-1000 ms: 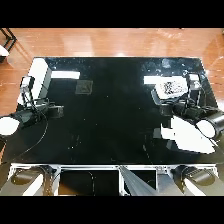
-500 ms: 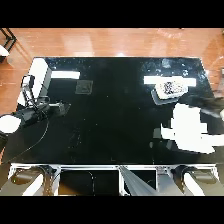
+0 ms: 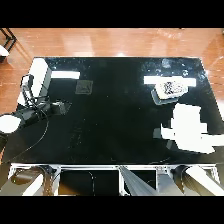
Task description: Fold the box and place the chain.
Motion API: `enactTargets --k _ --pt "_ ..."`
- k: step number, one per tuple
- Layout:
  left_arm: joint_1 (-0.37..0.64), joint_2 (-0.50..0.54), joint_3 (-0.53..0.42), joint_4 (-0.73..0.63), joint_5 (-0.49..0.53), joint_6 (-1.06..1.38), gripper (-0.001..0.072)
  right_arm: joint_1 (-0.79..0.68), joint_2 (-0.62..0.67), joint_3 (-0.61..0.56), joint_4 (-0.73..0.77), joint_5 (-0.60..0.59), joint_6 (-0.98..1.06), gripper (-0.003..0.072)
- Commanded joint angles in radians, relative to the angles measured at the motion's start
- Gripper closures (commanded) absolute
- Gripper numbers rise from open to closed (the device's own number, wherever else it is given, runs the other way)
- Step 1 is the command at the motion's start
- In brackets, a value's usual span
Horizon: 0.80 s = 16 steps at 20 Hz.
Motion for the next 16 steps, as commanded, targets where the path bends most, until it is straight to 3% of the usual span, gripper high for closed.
enactTargets --k 1,3,8,12,16 --pt "0.0 -0.001 0.0 -0.001 0.003 0.0 0.0075 -0.177 -0.156 0.089 0.268 0.27 -0.348 -0.0015" --pt "0.0 -0.001 0.0 0.002 0.009 0.001 0.0075 -0.203 -0.23 0.096 0.375 0.331 -0.419 -0.0015" --pt "0.0 -0.001 0.0 0.002 0.01 0.001 0.0075 -0.16 -0.407 0.143 0.158 0.378 -0.458 -0.0014" --pt "0.0 -0.001 0.0 0.002 0.026 0.001 0.0075 -0.148 -0.554 0.282 0.323 0.467 -0.463 -0.0014" --pt "0.0 -0.001 0.0 0.002 0.026 0.001 0.0075 -0.115 -0.64 0.303 0.367 0.508 -0.482 -0.0014"
